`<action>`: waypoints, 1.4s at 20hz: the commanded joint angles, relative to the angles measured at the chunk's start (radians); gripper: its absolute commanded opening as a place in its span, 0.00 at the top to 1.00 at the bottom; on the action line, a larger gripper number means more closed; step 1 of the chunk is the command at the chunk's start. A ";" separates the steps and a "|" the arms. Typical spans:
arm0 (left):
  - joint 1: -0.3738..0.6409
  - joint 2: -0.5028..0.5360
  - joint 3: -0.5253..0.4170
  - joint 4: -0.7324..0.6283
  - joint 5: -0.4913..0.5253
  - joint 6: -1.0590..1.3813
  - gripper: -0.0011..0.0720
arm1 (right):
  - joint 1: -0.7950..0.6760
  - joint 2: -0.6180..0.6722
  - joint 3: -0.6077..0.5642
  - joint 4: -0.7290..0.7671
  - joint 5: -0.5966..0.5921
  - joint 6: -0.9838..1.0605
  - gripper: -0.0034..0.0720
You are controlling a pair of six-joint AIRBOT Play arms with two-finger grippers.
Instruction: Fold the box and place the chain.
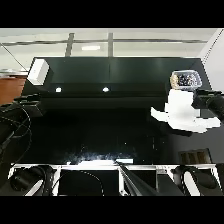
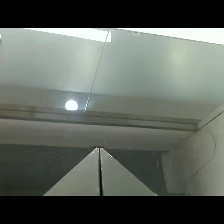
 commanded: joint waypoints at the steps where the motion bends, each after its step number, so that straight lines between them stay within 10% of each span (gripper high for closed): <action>1: 0.001 0.001 0.000 0.000 0.000 0.000 0.95 | 0.000 0.000 0.000 0.000 0.000 0.000 0.90; 13: 0.001 -0.005 0.000 0.001 0.005 0.000 0.95 | 0.000 0.000 0.000 0.005 0.000 0.001 0.90; 17: -0.014 -0.104 -0.001 -0.182 0.197 0.022 0.93 | 0.000 -0.002 -0.001 0.055 -0.001 0.000 0.89; 18: -0.038 -0.154 -0.001 -0.224 0.244 0.093 0.56 | 0.000 -0.005 -0.001 0.057 -0.001 0.001 0.69; 19: -0.070 -0.204 -0.001 -0.227 0.269 0.150 0.00 | 0.000 -0.010 -0.001 0.056 0.014 0.001 0.05; 25: -0.134 -0.434 0.053 -0.188 0.218 0.163 0.01 | -0.131 -0.129 0.087 -0.465 0.135 0.509 0.03; 28: -0.126 -0.440 0.061 -0.189 0.206 0.162 0.01 | -0.312 -0.332 0.217 -0.476 0.105 0.494 0.03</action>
